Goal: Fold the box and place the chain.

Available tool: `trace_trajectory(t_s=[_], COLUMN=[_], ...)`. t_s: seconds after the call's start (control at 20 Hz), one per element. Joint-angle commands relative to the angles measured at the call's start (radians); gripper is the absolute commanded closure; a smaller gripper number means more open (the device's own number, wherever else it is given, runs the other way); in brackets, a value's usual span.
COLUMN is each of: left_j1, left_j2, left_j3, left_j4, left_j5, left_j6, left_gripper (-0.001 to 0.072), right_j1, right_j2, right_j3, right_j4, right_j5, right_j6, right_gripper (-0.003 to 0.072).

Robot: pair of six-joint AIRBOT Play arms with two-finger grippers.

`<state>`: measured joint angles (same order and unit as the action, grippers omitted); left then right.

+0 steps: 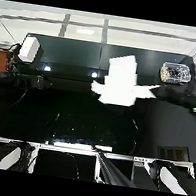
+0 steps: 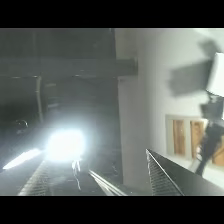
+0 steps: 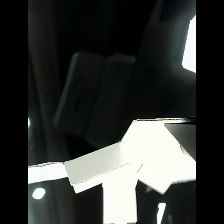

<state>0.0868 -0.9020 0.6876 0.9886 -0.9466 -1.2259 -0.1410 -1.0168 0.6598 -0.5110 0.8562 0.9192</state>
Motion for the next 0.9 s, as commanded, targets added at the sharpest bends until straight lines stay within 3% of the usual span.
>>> trace_trajectory(t_s=[0.0, 0.25, 0.4, 0.65, 0.85], left_j1=[-0.07, -0.148, -0.148, -0.233, -0.267], left_j2=[-0.034, -0.188, -0.326, -0.6, -0.761], left_j3=[0.0, 0.01, 0.068, 0.316, 0.481], left_j4=[-0.028, -0.315, -0.509, -0.364, -0.372], left_j5=[0.035, 0.035, 0.017, -0.095, -0.191], left_j6=[0.029, 0.205, 0.296, 0.194, 0.156], left_gripper=[-0.0005, -0.0004, 0.0003, 0.0022, 0.0022], right_j1=[0.249, 0.372, 0.376, 0.376, 0.376], right_j2=[0.003, -0.002, -0.002, -0.002, -0.002], right_j3=[-0.113, -0.21, -0.214, -0.214, -0.214], right_j4=[0.042, 0.054, 0.058, 0.111, 0.109], right_j5=[-0.317, -0.363, -0.363, -0.347, -0.321], right_j6=[0.015, 0.016, 0.016, 0.016, 0.008], right_gripper=[0.067, 0.067, 0.0669, 0.0669, 0.0669])
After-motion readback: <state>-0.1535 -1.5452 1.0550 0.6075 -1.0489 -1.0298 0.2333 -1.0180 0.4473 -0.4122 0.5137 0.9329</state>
